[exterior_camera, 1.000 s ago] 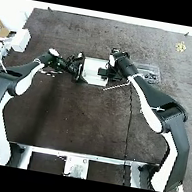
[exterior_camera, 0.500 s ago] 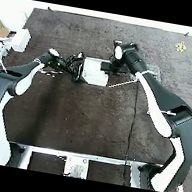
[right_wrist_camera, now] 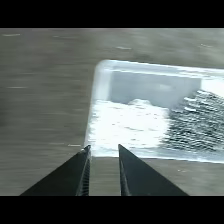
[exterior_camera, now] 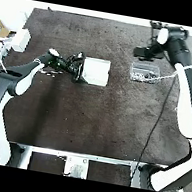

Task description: Fold the box and place the chain.

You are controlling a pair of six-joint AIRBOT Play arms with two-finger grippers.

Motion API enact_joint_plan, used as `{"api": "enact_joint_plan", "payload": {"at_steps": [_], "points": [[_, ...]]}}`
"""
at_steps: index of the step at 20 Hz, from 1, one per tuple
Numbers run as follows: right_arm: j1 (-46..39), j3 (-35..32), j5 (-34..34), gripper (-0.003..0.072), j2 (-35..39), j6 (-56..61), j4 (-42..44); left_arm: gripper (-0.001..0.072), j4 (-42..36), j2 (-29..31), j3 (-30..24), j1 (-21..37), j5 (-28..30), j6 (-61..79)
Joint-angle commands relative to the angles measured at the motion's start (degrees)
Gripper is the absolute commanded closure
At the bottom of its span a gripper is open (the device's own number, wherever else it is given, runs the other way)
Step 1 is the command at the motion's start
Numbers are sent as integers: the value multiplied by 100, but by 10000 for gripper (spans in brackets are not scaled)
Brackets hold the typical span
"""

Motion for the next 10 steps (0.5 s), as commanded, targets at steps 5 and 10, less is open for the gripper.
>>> {"api": "enact_joint_plan", "payload": {"at_steps": [5,10], "points": [[-750,-413,-286,481,-651,-975,1412,424,0,0,4,-4,2,4],[-713,-413,-291,482,-994,-1102,1456,424,-7,-2,4,-4,2,4]]}}
